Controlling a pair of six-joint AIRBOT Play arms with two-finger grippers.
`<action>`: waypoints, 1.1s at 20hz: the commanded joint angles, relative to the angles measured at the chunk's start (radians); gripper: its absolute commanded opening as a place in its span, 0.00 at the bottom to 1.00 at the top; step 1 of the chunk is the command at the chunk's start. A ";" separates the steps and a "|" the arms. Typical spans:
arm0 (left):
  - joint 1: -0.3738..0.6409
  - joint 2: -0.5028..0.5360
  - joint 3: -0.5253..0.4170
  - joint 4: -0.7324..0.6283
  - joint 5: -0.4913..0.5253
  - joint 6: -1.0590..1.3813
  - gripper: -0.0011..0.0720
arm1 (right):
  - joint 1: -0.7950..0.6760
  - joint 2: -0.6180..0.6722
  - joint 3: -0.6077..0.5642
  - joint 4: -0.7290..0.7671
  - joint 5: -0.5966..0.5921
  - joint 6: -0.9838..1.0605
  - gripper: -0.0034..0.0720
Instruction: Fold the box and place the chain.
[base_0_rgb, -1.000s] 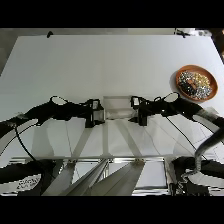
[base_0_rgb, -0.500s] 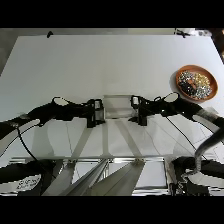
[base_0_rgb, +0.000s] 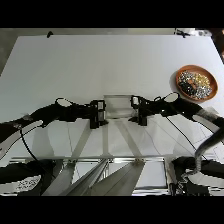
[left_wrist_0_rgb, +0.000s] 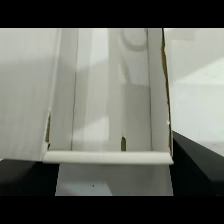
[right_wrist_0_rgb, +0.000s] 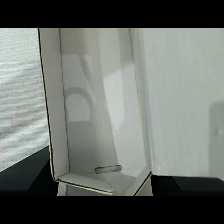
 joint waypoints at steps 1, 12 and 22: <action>-0.007 -0.001 0.001 -0.010 0.008 0.000 0.96 | 0.001 0.001 0.000 0.000 0.001 0.000 0.46; -0.017 -0.001 0.001 -0.008 0.095 -0.004 0.30 | 0.001 0.001 0.000 0.000 0.001 0.000 0.46; -0.017 -0.001 0.001 -0.008 0.081 -0.004 0.30 | 0.001 0.001 0.000 0.000 0.001 0.000 0.46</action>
